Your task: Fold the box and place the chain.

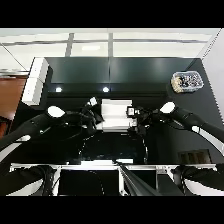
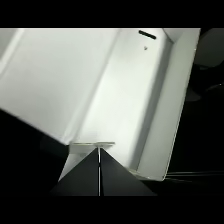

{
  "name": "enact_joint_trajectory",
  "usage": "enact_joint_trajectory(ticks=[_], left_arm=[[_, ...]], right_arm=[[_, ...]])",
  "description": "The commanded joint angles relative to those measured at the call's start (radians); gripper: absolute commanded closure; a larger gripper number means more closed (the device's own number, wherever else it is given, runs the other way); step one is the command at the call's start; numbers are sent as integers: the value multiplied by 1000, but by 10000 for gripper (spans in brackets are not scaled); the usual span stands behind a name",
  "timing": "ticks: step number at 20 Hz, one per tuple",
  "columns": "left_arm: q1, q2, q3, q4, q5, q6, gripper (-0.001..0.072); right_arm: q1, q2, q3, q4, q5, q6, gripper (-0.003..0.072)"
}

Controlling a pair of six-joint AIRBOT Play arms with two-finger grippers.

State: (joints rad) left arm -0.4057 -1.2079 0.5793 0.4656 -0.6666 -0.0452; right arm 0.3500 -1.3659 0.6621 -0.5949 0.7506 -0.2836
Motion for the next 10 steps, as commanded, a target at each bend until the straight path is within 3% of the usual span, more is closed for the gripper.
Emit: enact_joint_trajectory(ticks=[1,4,7,10], left_arm=[[113,111,10,297,-68,-347,680],[277,206,10,575,-145,-764,680],[432,208,5,583,-252,-1046,679],[470,168,-35,493,-295,-1257,679]], right_arm=[[1,0,0,0,2,0,515],[1,0,0,0,2,0,515],[1,0,0,0,2,0,515],[1,0,0,0,2,0,515]])
